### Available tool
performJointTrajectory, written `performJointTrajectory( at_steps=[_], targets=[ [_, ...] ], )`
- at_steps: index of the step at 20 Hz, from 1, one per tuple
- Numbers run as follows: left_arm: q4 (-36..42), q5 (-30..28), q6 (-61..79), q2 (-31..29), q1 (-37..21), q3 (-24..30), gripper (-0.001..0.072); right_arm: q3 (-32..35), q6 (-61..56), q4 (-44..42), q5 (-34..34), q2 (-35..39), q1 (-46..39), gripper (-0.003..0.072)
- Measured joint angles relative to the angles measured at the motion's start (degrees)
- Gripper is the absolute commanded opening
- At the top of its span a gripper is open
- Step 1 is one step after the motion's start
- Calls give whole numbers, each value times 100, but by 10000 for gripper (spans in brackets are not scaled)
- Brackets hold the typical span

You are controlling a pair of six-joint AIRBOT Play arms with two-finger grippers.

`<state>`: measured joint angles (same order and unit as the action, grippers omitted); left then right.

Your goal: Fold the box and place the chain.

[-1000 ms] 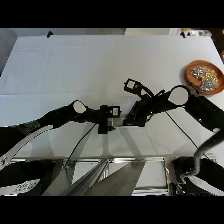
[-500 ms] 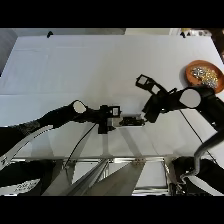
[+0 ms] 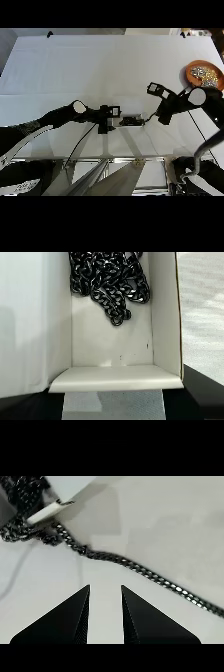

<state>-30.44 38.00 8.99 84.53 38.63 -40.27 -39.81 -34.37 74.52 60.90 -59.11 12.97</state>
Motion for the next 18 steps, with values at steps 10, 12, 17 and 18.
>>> performJointTrajectory(
  at_steps=[10,12,17,18],
  targets=[
    [-2,-2,-2,0,0,0,13,323,874,-348,-610,-776,326,182],
    [-2,0,-2,0,0,0,13,332,898,-376,-654,-855,332,182],
    [-2,-2,-2,0,0,0,13,348,933,-402,-780,-929,339,180],
    [-2,0,0,0,0,0,13,372,935,-407,-826,-935,339,179]
  ],
)
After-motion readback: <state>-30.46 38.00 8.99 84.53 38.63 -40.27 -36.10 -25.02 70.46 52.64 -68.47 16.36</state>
